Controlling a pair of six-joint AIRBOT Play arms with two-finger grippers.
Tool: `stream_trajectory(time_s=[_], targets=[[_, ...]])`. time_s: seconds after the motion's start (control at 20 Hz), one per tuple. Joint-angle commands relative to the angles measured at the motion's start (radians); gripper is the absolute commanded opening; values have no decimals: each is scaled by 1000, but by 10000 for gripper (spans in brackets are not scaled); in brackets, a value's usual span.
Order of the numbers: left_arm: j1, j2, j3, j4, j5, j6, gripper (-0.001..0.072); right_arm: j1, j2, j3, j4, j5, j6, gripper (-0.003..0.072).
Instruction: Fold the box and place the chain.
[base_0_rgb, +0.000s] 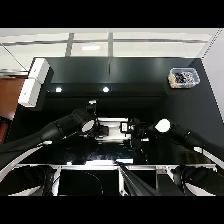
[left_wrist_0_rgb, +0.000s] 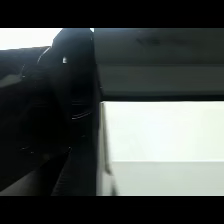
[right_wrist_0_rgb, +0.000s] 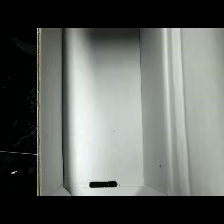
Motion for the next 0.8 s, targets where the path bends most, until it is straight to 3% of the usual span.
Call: stream_trajectory(time_s=[0.0,0.1,0.75], targets=[[-1,-3,11,-6,12,-12,397,1,0,0,0,1,0,460],[-1,-4,15,-13,18,-11,354,1,0,0,0,1,0,460],[-2,-22,16,-13,35,-11,351,1,0,0,0,0,0,460]])
